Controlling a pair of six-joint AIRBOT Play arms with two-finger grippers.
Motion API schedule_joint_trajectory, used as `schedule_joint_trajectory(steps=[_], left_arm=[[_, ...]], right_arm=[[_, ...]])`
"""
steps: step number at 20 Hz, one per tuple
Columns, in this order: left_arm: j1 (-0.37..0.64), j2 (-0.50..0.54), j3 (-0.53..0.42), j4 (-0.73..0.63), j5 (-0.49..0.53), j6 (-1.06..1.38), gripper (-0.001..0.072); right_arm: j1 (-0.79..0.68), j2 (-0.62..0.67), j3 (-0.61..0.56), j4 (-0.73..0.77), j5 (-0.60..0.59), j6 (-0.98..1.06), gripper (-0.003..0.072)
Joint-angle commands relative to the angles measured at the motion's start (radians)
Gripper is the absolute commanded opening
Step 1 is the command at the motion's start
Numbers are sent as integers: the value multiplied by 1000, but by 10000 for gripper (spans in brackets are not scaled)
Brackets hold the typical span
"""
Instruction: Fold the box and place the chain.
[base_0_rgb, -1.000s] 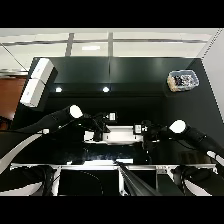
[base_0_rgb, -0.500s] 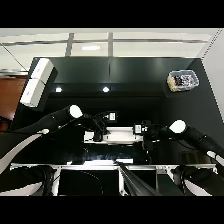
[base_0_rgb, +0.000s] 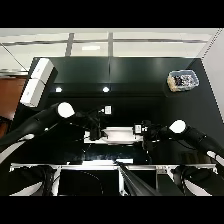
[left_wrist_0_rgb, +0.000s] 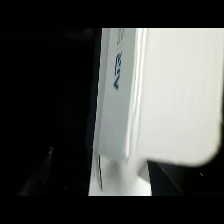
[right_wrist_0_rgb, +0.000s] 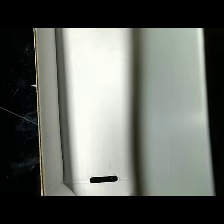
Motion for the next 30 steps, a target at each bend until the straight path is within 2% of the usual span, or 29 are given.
schedule_joint_trajectory(steps=[1, 2, 3, 4, 5, 6, 7, 8, 10, 12, 14, 16, 23, 27, 29, 30], left_arm=[[28, 122, 1, 247, -140, -380, 603], [29, 145, 1, 270, -208, -445, 408], [27, 159, 1, 260, -282, -496, 121], [23, 161, 0, 209, -359, -512, 27], [16, 161, -5, 132, -394, -513, 26], [3, 161, -16, 35, -381, -505, 26], [-14, 161, -29, -40, -323, -490, 26], [-35, 160, -46, -107, -216, -478, 26], [-78, 149, -96, -225, 73, -430, 28], [-108, 122, -137, -294, 325, -376, 28], [-112, 95, -147, -347, 502, -372, 29], [-112, 60, -147, -367, 589, -371, 29], [-137, -72, -146, -359, 536, -364, 28], [-130, -55, -128, -317, 449, -304, 27], [-95, 7, -122, -263, 406, -304, 28], [-64, 50, -122, -215, 348, -306, 28]], right_arm=[[0, -1, -1, 0, 2, 0, 242], [0, -1, -1, 0, 4, 0, 242], [0, -1, -1, 1, 4, 0, 242], [0, -1, -1, 1, 4, 0, 242], [0, -1, -1, 1, 4, 0, 242], [0, -1, -1, 1, 4, 0, 242], [0, -1, -1, 1, 4, 0, 242], [0, -1, -1, 3, 4, 0, 242], [0, -1, -1, 4, 0, 0, 242], [0, -1, -1, 4, 0, 0, 242], [0, -1, -1, 4, 0, 0, 242], [0, -1, -1, 4, 0, 0, 242], [0, -1, -1, 3, -3, 0, 242], [0, -1, -1, 4, -3, 0, 242], [0, -1, -1, 3, -3, 0, 242], [0, -1, -1, 3, -4, 0, 242]])
